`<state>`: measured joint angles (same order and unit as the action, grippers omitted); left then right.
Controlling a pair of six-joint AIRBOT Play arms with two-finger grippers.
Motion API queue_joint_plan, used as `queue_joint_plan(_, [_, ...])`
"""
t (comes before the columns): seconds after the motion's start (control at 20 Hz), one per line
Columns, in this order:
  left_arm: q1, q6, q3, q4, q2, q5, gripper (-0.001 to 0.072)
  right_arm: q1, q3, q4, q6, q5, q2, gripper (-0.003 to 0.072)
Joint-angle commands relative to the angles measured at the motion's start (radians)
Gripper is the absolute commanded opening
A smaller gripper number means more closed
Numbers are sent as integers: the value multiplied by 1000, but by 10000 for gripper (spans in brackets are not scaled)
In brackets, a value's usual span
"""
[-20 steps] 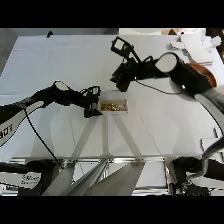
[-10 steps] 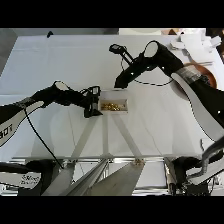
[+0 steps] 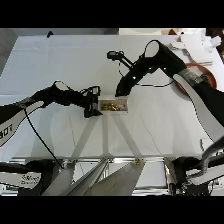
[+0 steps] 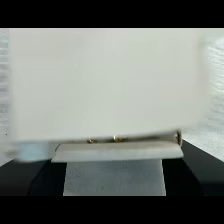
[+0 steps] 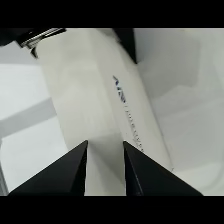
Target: Fold the box and place the chain.
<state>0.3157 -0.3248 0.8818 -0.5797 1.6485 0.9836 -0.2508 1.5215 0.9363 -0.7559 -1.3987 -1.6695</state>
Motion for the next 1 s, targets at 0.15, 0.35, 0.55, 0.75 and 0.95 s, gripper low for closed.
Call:
queue_joint_plan(0.15, [0,0,0,0,0,0,274,-31,-290,121,66,277,174,264])
queue_joint_plan(0.35, [0,0,0,0,0,0,274,-56,-412,156,160,480,256,308])
queue_joint_plan(0.55, [0,0,0,0,0,0,274,-89,-425,158,275,587,290,326])
queue_joint_plan(0.75, [0,0,0,0,0,0,274,-134,-427,158,363,592,291,326])
queue_joint_plan(0.95, [0,0,0,0,0,0,274,-149,-427,154,393,590,291,324])
